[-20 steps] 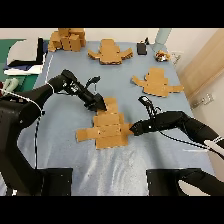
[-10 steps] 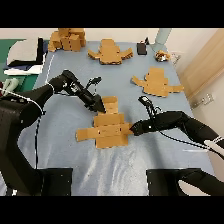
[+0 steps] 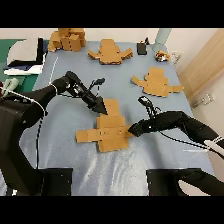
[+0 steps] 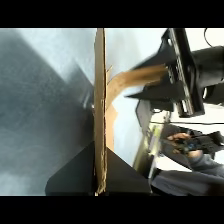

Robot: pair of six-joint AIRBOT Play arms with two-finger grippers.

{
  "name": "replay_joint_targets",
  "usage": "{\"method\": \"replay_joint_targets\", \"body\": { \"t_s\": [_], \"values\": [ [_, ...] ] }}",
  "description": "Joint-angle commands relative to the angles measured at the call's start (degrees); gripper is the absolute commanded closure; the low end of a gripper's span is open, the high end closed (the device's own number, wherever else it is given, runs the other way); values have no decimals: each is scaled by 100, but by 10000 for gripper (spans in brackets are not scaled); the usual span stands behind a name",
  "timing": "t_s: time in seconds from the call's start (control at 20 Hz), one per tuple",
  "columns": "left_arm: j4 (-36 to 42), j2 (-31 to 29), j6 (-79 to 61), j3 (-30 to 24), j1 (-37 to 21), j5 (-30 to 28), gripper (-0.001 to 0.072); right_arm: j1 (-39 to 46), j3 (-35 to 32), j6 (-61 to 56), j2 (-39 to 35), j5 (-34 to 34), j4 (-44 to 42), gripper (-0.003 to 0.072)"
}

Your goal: Fold the box.

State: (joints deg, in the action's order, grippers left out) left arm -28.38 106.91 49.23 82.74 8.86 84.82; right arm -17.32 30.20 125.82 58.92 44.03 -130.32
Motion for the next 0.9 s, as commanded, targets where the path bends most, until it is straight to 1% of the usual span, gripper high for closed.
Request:
{"method": "replay_joint_targets", "body": {
  "t_s": [0.0, 0.1, 0.2, 0.25, 0.35, 0.4, 0.45, 0.5, 0.55, 0.65, 0.7, 0.75, 0.85],
  "values": [
    [0, -164, -264, 4, 39, -87, 700, 125, 157, -673, -9, 68, 529, 212],
    [-17, -323, -476, -7, 136, -203, 700, 334, 431, -1215, -7, 461, 835, 210],
    [-4, -468, -872, -114, 321, -413, 700, 581, 741, -1399, -11, 942, 990, 210],
    [-2, -540, -1051, -227, 420, -560, 701, 693, 852, -1517, -17, 1078, 1060, 211],
    [133, -678, -1423, -579, 584, -767, 701, 841, 933, -1746, -74, 1043, 1093, 227],
    [282, -748, -1670, -782, 638, -863, 701, 848, 942, -1751, -103, 1001, 1073, 288],
    [435, -826, -1899, -977, 680, -997, 702, 846, 942, -1818, -114, 949, 1054, 319],
    [612, -938, -2151, -1198, 706, -1189, 702, 841, 942, -1843, -114, 903, 988, 368],
    [765, -1056, -2387, -1401, 723, -1346, 702, 841, 942, -1845, -111, 863, 931, 446],
    [820, -1320, -2855, -1762, 761, -1637, 702, 841, 942, -1941, -111, 634, 807, 487],
    [817, -1467, -3086, -1928, 778, -1805, 702, 841, 942, -1941, -111, 481, 743, 615],
    [813, -1611, -3314, -2079, 798, -1991, 702, 841, 942, -1939, -111, 308, 645, 631],
    [793, -1899, -3829, -2337, 887, -2391, 702, 839, 942, -1937, -105, 87, 525, 632]
  ]
}}
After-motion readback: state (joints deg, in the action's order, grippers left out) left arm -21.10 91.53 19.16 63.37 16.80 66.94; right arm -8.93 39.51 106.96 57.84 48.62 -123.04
